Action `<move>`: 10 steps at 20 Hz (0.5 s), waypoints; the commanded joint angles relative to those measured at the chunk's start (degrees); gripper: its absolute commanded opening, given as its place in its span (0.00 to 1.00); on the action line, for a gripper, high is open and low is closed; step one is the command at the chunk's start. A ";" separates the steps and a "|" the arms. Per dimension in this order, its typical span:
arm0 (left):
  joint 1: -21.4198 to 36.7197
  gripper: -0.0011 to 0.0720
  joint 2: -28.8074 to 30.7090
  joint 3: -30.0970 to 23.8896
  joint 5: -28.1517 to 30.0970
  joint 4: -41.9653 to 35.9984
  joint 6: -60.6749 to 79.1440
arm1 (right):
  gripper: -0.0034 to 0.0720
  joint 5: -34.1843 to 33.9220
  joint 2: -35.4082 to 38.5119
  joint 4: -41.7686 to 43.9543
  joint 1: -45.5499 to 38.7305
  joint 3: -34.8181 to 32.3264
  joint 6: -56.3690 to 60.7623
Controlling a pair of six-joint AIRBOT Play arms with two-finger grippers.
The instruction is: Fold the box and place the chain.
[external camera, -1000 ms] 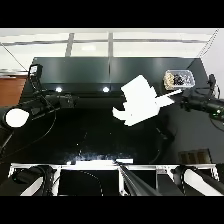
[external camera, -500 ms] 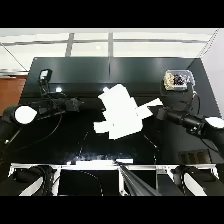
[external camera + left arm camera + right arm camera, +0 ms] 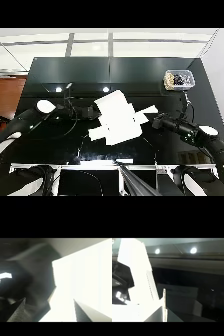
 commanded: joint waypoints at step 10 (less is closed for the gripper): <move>1.38 0.88 -25.27 14.64 -32.63 -17.55 34.58 | 0.06 0.74 0.02 0.48 0.15 -0.39 1.53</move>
